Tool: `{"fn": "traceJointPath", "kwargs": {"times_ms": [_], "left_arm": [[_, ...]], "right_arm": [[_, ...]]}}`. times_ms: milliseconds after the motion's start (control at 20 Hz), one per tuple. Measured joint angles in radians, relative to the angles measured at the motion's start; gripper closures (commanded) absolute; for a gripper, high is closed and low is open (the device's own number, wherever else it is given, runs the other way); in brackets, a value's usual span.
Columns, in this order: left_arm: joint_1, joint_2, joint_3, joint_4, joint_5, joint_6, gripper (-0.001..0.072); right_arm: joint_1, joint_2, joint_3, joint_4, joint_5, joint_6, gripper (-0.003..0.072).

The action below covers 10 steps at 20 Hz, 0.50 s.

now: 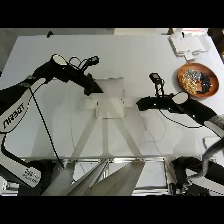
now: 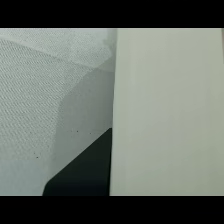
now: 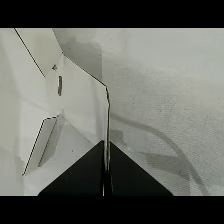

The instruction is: Fold the box and place the chain.

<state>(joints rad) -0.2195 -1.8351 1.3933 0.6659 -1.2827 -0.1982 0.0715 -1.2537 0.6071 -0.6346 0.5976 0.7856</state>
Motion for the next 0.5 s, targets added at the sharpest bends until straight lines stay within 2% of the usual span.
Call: {"fn": "traceJointPath", "kwargs": {"times_ms": [50,100,350,500], "left_arm": [[-0.001,0.000,0.000,0.008,0.002,-0.003,0.0698],[0.000,-0.001,0.000,0.006,0.007,-0.003,0.0702],[0.000,0.014,0.000,0.002,-0.036,-0.023,0.0704],[0.000,0.080,0.000,0.004,-0.065,-0.057,0.0706]], "right_arm": [[0.001,0.000,0.000,0.001,0.014,0.000,0.0378],[0.001,0.000,-0.001,0.002,0.022,0.000,0.0304],[0.000,0.027,0.000,0.008,0.026,0.002,0.0311],[-0.029,0.076,0.000,0.006,0.027,0.021,0.0312]]}}
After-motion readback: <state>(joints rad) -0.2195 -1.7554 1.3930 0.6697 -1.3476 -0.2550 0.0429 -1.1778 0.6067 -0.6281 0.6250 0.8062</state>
